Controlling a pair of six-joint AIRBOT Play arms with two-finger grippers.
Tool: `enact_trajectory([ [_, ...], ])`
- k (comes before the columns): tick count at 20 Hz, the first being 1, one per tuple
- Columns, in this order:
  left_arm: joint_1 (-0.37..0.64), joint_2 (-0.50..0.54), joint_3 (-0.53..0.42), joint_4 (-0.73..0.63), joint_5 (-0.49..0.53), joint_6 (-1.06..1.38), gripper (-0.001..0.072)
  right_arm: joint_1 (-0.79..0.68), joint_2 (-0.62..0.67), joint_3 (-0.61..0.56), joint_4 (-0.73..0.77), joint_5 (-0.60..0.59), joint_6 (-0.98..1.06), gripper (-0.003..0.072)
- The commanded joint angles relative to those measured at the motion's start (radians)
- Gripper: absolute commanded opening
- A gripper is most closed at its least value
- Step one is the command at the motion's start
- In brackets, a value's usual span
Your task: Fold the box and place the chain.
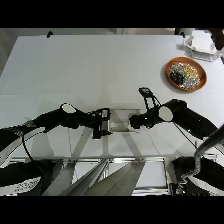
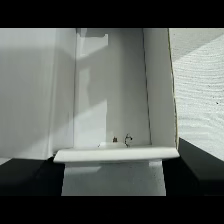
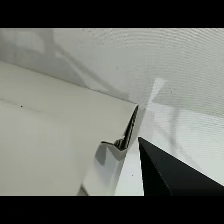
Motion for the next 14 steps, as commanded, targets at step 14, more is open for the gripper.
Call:
enact_trajectory([
  [14,0.0,0.0,0.0,0.0,-0.004,0.0,0.0132,0.171,-0.042,0.011,-0.236,0.005,0.473,0.042],
])
